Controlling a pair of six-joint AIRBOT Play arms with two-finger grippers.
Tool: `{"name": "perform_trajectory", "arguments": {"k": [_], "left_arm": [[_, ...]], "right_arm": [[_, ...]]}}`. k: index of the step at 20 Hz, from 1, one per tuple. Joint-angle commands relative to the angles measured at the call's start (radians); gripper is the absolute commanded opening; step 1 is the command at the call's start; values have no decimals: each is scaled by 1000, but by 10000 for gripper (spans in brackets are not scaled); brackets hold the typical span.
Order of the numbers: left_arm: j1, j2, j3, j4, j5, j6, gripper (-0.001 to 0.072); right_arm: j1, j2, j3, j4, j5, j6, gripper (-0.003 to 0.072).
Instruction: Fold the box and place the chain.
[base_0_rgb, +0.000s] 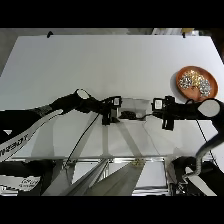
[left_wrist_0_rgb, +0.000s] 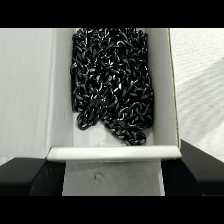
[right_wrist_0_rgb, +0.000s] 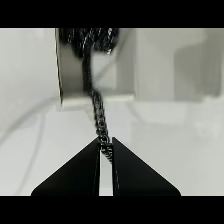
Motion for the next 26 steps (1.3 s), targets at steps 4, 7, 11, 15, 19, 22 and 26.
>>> {"name": "perform_trajectory", "arguments": {"k": [4,7,11,15,19,22,26], "left_arm": [[0,0,0,0,0,0,270],[0,0,0,0,0,0,270],[0,0,0,0,0,0,270],[0,0,0,0,0,0,270],[0,0,0,0,0,0,270],[0,0,0,0,0,0,270],[0,0,0,0,0,0,270]], "right_arm": [[1,141,1,540,13,-8,21],[1,141,1,729,11,-75,21],[1,140,1,881,-1,-146,21],[1,140,1,914,-27,-169,21],[1,140,1,951,-29,-178,21],[1,139,1,831,-45,-187,21],[1,109,1,498,-25,-113,21]]}}
